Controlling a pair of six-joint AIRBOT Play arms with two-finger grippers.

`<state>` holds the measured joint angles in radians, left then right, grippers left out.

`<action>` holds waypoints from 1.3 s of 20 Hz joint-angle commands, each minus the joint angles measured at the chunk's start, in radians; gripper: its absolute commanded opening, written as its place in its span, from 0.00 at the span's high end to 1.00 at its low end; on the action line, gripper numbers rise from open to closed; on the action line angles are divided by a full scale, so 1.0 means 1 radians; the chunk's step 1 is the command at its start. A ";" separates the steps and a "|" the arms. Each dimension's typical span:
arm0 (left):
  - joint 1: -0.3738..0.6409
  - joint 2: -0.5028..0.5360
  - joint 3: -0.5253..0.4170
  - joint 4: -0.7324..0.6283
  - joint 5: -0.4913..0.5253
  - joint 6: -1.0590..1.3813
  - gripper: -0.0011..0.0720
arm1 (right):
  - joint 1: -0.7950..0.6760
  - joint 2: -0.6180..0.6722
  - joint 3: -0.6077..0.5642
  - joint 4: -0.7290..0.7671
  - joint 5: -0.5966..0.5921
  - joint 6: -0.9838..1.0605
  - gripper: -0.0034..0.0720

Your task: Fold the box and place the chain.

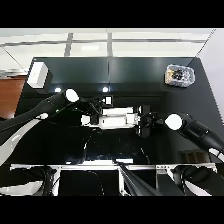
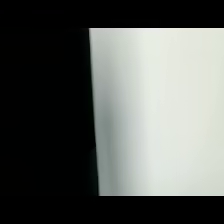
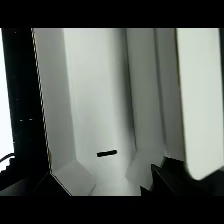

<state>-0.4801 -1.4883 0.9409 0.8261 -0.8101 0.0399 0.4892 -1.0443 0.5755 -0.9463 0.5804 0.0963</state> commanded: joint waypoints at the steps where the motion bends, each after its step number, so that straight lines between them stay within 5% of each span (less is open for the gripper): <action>1: 0.000 -0.001 0.000 0.000 0.002 0.002 0.95 | -0.032 0.009 0.012 -0.015 -0.021 0.000 0.02; 10: 0.000 -0.001 0.000 0.000 0.006 0.002 0.95 | -0.114 -0.042 0.039 0.137 0.042 -0.028 0.02; 15: 0.000 -0.001 0.000 0.000 0.006 0.002 0.95 | -0.166 -0.042 0.039 -0.146 0.205 0.109 0.02; 18: 0.000 -0.001 0.000 0.000 0.006 0.002 0.95 | -0.141 -0.042 0.021 -0.038 0.272 0.090 0.02; 26: 0.000 -0.001 0.000 0.000 0.006 0.002 0.95 | -0.075 -0.074 -0.021 0.192 0.152 0.019 0.02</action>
<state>-0.4801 -1.4883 0.9409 0.8261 -0.8043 0.0414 0.4046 -1.1046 0.5613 -0.8394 0.7609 0.1410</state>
